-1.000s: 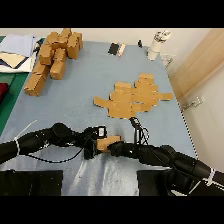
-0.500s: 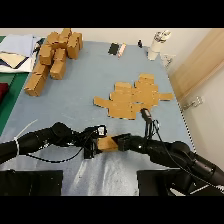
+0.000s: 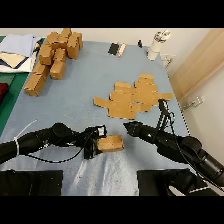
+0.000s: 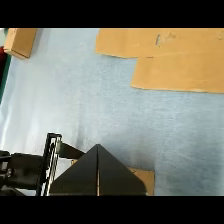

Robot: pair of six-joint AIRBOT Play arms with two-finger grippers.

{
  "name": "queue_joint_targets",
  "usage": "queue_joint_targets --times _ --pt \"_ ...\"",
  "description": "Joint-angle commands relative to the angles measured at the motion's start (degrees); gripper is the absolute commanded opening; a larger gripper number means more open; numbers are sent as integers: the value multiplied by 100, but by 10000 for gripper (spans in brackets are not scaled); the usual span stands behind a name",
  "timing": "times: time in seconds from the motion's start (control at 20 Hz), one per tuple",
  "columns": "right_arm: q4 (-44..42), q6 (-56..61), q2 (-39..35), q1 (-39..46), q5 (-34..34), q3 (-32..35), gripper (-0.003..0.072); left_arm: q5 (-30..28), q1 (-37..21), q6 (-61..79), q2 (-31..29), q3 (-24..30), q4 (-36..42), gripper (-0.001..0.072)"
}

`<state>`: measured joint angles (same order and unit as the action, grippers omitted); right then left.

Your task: Fold the box.

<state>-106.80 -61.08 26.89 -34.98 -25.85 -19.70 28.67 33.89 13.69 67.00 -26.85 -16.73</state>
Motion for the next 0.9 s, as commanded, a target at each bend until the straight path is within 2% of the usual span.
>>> queue_joint_targets --times 0.0,0.35,0.55,0.75,0.85 --pt "109 376 -4 70 -15 -11 1 -2 -2 2 2 0 4 475" --pt "315 811 105 70 -11 -11 2 203 4 -22 2 -2 4 475" --pt "306 881 315 70 -11 -11 2 640 4 -20 2 -4 2 475" --pt "313 883 348 70 11 -11 2 595 -2 -22 2 -4 4 474" --pt "328 883 348 70 11 -11 1 387 -7 -190 0 -4 7 474"
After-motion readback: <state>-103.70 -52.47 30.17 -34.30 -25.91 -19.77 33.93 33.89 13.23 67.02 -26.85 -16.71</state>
